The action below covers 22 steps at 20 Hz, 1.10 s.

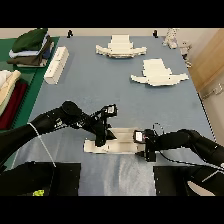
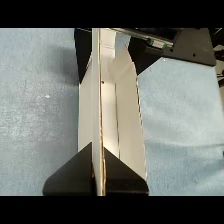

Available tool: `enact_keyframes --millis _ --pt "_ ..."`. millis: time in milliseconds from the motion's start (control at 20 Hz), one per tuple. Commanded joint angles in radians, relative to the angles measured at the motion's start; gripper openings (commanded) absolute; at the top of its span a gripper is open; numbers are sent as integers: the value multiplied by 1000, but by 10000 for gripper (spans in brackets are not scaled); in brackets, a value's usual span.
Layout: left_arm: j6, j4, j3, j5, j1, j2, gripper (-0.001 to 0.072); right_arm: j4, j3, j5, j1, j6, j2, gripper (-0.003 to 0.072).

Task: Fold the box.

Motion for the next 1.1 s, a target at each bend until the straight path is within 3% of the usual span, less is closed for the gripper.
enact_keyframes --millis 0,600,700,900,1050 --pt "1 -16 1 10 0 0 16 2 0 2 0 0 -1 505" --pt "-3 -16 1 2 1 0 28 2 0 2 0 0 -1 505" --pt "-5 -16 1 3 1 0 475 2 0 2 0 0 -1 505" --pt "-75 38 3 -3 1 5 477 2 1 2 0 0 -1 505" --pt "-358 272 27 -87 37 50 477 2 0 2 0 0 -1 505"
